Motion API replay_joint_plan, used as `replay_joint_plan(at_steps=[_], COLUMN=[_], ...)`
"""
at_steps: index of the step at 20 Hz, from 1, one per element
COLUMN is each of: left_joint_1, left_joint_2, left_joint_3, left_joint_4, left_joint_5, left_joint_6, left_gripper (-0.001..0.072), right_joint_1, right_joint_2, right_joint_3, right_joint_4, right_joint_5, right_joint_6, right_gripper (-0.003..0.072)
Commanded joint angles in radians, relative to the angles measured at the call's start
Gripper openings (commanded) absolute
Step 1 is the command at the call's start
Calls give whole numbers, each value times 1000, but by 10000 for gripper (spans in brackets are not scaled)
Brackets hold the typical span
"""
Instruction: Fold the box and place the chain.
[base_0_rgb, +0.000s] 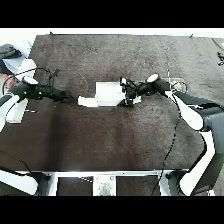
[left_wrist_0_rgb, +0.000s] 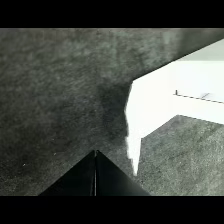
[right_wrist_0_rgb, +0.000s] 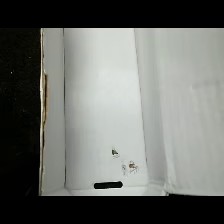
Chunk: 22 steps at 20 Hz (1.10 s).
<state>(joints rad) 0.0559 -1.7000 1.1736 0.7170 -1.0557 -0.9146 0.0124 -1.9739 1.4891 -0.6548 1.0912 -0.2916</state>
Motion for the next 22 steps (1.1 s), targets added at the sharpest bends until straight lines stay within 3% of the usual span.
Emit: replay_joint_plan(at_steps=[1, 8, 16, 22], left_joint_1=[1, -5, -123, -128], left_joint_2=[-34, -81, -124, -124], left_joint_3=[-4, -5, 3, 91], left_joint_4=[-32, -194, -230, -247], left_joint_5=[-8, -8, 42, -63], left_joint_6=[-21, 38, 36, 60], left_gripper=[9, 9, 10, 11], right_joint_1=[0, 1, 0, 0], right_joint_2=[0, 0, 0, 0], right_joint_3=[0, 0, 0, 0], right_joint_4=[0, 0, 0, 0], right_joint_5=[0, 1, 0, 0], right_joint_6=[0, 0, 0, 0], right_gripper=[309, 309, 309, 309])
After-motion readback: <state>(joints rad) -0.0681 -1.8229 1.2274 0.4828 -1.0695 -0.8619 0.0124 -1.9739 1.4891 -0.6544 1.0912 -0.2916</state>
